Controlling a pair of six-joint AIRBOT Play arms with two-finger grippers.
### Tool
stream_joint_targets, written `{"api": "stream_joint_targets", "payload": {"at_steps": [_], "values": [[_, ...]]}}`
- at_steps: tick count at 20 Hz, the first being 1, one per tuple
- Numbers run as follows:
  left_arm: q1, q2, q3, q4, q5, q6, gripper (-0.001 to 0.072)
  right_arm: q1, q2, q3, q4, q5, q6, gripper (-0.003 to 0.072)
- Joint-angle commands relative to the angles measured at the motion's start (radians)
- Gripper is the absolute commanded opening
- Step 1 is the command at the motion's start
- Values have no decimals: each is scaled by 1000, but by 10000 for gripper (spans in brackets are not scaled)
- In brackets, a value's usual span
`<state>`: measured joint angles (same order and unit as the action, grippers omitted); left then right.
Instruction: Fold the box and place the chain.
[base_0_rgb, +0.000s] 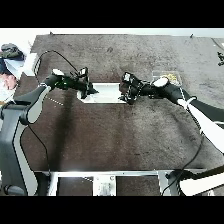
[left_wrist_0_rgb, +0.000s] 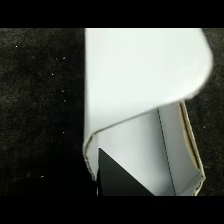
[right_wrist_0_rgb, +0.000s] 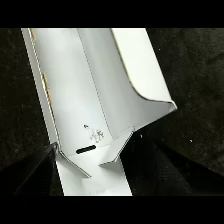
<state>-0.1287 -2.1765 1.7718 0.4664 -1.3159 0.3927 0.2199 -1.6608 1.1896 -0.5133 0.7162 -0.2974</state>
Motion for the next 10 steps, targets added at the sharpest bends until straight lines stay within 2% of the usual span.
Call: {"api": "stream_joint_targets", "payload": {"at_steps": [1,10], "values": [[0,0,0,0,0,0,11,-39,-82,95,35,166,-3,717],[0,0,0,0,0,0,11,-57,-286,305,44,378,1,707]]}}
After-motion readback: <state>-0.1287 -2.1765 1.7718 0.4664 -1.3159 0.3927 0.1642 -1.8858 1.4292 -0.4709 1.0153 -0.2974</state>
